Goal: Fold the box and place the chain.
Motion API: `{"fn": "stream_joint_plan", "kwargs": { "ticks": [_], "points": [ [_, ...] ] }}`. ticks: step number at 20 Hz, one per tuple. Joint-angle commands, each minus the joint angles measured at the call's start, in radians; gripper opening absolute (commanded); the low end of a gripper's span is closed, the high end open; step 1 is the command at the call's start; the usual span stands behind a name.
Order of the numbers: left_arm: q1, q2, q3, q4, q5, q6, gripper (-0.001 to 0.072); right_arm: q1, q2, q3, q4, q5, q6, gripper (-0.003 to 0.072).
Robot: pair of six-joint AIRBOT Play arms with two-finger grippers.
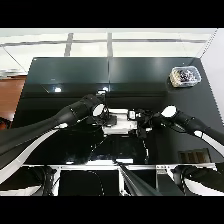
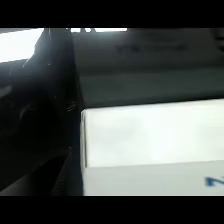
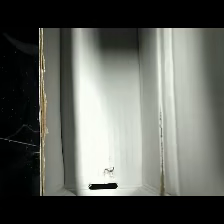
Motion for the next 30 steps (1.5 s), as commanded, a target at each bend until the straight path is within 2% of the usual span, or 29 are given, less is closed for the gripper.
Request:
{"fn": "stream_joint_plan", "kwargs": {
  "ticks": [1, 3, 4, 6, 9, 11, 13, 19, 23, 25, 26, 28, 30],
  "points": [
    [-0.011, -0.046, 0.070, 0.056, -0.095, -0.002, 0.0394, 0.002, 0.000, 0.000, 0.000, 0.000, 0.001, 0.0128],
    [-0.020, -0.066, 0.083, 0.062, -0.114, -0.035, 0.0385, 0.002, 0.000, 0.000, 0.001, 0.000, 0.001, 0.0128],
    [-0.020, -0.066, 0.083, 0.062, -0.113, -0.052, 0.0327, 0.002, 0.000, 0.000, 0.000, 0.000, 0.001, 0.0128],
    [-0.020, -0.066, 0.083, 0.060, -0.113, -0.051, 0.0301, 0.002, 0.000, 0.000, 0.001, 0.000, 0.001, 0.0128],
    [-0.020, -0.066, 0.083, 0.056, -0.114, -0.051, 0.0025, 0.002, 0.000, 0.000, 0.000, 0.000, 0.001, 0.0127],
    [-0.020, -0.066, 0.083, 0.053, -0.116, -0.050, 0.0025, 0.002, 0.000, 0.000, 0.001, 0.000, 0.003, 0.0138],
    [-0.020, -0.066, 0.083, 0.053, -0.118, -0.050, 0.0025, 0.001, 0.008, 0.000, -0.004, 0.000, 0.065, 0.0704],
    [-0.020, -0.065, 0.083, 0.053, -0.119, -0.050, 0.0027, -0.037, 0.182, 0.002, -0.277, 0.150, 0.294, 0.0705],
    [-0.020, -0.065, 0.083, 0.053, -0.118, -0.049, 0.0027, -0.026, 0.188, 0.002, -0.264, 0.127, 0.289, 0.0701],
    [-0.020, -0.065, 0.083, 0.053, -0.118, -0.049, 0.0027, -0.006, 0.187, 0.002, -0.238, 0.127, 0.289, 0.0312],
    [-0.020, -0.065, 0.083, 0.053, -0.118, -0.049, 0.0027, 0.005, 0.184, 0.001, -0.227, 0.097, 0.296, 0.0235],
    [-0.019, -0.066, 0.083, 0.054, -0.118, -0.049, 0.0027, 0.017, 0.169, 0.001, -0.179, 0.048, 0.324, 0.0236],
    [-0.018, -0.066, 0.083, 0.053, -0.119, -0.049, 0.0028, 0.017, 0.144, 0.001, -0.071, 0.048, 0.324, 0.0235]
  ]
}}
